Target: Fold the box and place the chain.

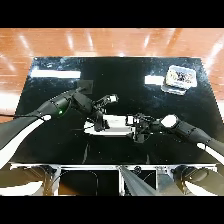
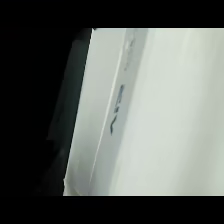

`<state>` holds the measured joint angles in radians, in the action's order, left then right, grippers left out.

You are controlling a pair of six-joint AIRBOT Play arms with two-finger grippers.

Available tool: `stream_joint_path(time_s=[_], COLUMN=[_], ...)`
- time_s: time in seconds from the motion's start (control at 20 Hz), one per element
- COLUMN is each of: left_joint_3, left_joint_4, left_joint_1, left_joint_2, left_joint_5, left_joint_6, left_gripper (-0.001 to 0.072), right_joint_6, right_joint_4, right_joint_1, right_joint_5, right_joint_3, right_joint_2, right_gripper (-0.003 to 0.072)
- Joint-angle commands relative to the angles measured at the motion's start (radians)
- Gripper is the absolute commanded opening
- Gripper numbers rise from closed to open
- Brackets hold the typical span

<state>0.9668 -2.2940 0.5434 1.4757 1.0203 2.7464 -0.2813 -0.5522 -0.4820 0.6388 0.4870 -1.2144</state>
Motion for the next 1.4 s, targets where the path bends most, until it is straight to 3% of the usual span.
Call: stream_joint_path(time_s=[0.0, 0.15, 0.5, 0.65, 0.85, 0.9, 0.95, 1.0, 1.15, 1.25, 1.35], left_joint_3=[0.04, 0.082, 0.112, 0.112, 0.093, 0.071, 0.043, 0.012, -0.119, -0.25, -0.385], left_joint_4=[0.004, 0.064, 0.398, 0.401, 0.393, 0.385, 0.358, 0.305, 0.173, 0.122, 0.097], left_joint_1=[0.0, 0.0, -0.001, -0.013, -0.1, -0.129, -0.156, -0.179, -0.191, -0.134, -0.034], left_joint_2=[-0.001, -0.002, -0.004, -0.043, -0.173, -0.211, -0.245, -0.277, -0.407, -0.512, -0.603], left_joint_5=[0.003, 0.1, 0.32, 0.341, 0.334, 0.33, 0.346, 0.378, 0.341, 0.164, -0.118], left_joint_6=[-0.096, -0.147, -0.513, -0.521, -0.626, -0.669, -0.678, -0.665, -0.58, -0.548, -0.544], left_gripper=[0.0631, 0.0631, 0.063, 0.0629, 0.0608, 0.047, 0.0152, 0.0015, 0.0013, 0.0013, 0.0014], right_joint_6=[-0.002, -0.002, -0.002, -0.002, -0.002, -0.002, -0.002, -0.002, -0.002, -0.002, -0.001], right_joint_4=[-0.002, -0.002, -0.002, -0.002, -0.002, -0.002, -0.002, -0.002, -0.002, -0.002, -0.002], right_joint_1=[0.0, 0.0, 0.0, 0.0, 0.0, 0.0, 0.0, 0.0, 0.0, 0.0, 0.0], right_joint_5=[0.008, 0.008, 0.008, 0.007, 0.007, 0.007, 0.007, 0.007, 0.007, 0.006, 0.006], right_joint_3=[0.001, 0.001, 0.001, 0.001, 0.001, 0.001, 0.001, 0.001, 0.001, 0.001, 0.001], right_joint_2=[0.0, 0.0, 0.0, 0.0, 0.0, 0.0, 0.0, 0.0, 0.0, 0.0, 0.0], right_gripper=[0.0544, 0.0544, 0.0544, 0.0544, 0.0544, 0.0544, 0.0544, 0.0544, 0.0544, 0.0544, 0.0544])
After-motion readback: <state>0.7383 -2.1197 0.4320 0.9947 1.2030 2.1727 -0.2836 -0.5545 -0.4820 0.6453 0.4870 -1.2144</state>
